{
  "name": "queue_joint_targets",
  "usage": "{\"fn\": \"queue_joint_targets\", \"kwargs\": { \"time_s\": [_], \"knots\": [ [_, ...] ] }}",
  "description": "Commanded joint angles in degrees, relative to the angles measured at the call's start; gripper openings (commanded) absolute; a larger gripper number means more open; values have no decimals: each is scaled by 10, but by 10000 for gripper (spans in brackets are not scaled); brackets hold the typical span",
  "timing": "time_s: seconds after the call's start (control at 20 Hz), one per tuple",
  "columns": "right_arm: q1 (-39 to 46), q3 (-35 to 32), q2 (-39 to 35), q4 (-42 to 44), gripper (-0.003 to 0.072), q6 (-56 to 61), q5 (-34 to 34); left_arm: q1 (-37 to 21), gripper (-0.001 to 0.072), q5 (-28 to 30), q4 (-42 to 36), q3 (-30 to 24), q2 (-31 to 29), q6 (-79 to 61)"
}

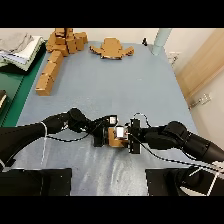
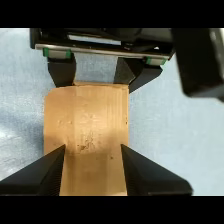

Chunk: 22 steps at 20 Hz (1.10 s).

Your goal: Fold the box.

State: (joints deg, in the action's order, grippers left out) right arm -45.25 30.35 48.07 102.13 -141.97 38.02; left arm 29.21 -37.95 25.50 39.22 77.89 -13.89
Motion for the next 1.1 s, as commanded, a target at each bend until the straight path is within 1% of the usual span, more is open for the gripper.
{"fn": "queue_joint_targets", "kwargs": {
  "time_s": [0.0, 0.1, 0.25, 0.35, 0.75, 1.05],
  "knots": [
    [-1, -1, 1, -18, 548, -2, -5, 0, 599, 0, 0, 0, 0, 0],
    [-2, -5, 1, -17, 548, 0, -6, 0, 599, 0, 0, 0, 0, 0],
    [-2, -7, 1, -22, 548, 50, -17, 0, 599, 0, 0, 0, 0, 0],
    [-2, -6, 1, -20, 548, 50, -24, 0, 599, 0, 0, 0, 0, 0],
    [-2, -6, 1, -36, 547, 50, -19, 0, 599, 0, 0, 0, 0, 0],
    [-2, -6, -7, -36, 548, 49, 4, 0, 599, 0, 0, 0, 0, 0]
  ]
}}
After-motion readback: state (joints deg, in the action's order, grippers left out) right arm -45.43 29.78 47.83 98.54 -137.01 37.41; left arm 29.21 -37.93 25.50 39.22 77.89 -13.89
